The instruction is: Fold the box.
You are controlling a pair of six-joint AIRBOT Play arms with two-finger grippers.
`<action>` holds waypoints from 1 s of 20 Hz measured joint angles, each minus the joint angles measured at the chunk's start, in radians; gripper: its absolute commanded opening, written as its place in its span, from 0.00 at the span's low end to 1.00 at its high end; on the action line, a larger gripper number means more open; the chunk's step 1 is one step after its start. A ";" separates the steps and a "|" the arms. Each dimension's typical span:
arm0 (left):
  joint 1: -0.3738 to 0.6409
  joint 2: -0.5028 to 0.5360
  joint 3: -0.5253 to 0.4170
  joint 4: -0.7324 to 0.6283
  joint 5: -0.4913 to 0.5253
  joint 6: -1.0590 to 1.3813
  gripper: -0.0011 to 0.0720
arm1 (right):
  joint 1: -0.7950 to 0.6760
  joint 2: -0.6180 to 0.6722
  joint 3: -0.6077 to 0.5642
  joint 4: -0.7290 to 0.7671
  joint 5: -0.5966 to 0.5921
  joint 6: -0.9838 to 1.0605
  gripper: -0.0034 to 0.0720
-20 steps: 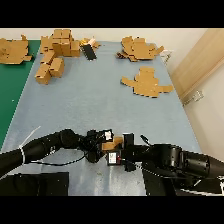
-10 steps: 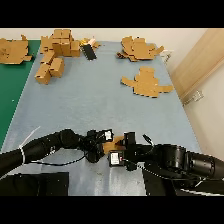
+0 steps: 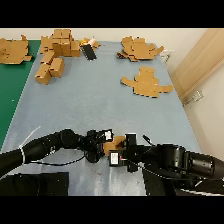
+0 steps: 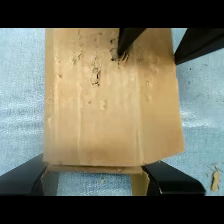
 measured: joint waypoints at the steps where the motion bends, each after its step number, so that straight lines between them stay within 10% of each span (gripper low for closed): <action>1: 0.000 0.000 0.000 0.000 0.000 0.000 0.74 | 0.000 0.013 0.006 0.015 -0.008 0.000 0.53; 20: 0.000 0.000 0.000 0.001 0.000 0.000 0.74 | -0.010 0.130 0.043 -0.084 -0.073 0.027 0.53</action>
